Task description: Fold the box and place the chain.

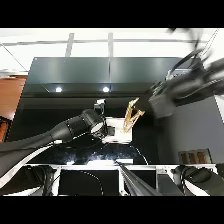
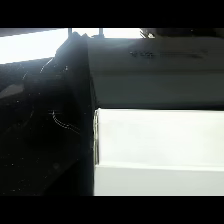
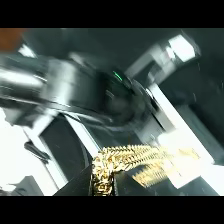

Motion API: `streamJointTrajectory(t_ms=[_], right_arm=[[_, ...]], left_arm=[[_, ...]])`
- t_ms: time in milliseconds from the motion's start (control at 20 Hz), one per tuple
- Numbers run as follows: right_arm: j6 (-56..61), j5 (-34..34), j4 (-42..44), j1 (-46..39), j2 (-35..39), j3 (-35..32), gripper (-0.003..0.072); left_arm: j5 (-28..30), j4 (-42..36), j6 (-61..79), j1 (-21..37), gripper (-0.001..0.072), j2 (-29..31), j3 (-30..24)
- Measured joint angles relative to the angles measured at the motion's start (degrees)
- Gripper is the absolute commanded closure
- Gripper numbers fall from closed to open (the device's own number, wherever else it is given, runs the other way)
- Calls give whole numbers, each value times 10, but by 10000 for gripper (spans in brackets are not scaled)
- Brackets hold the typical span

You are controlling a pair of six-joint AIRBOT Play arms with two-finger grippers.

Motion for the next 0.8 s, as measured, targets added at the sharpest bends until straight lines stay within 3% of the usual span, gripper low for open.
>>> streamJointTrajectory(t_ms=[250,550,600,650,800], right_arm=[[0,-64,-29,18,0,-138,677],[5,-201,-36,39,-10,-270,669],[5,-214,-37,41,-13,-282,616],[6,-227,-35,42,-16,-290,375],[6,-236,-33,40,-18,-298,351]], left_arm=[[0,0,0,0,683,0,0],[0,0,0,0,683,0,0],[0,0,0,0,683,0,0],[0,0,0,0,683,0,0],[0,0,0,0,682,0,0]])
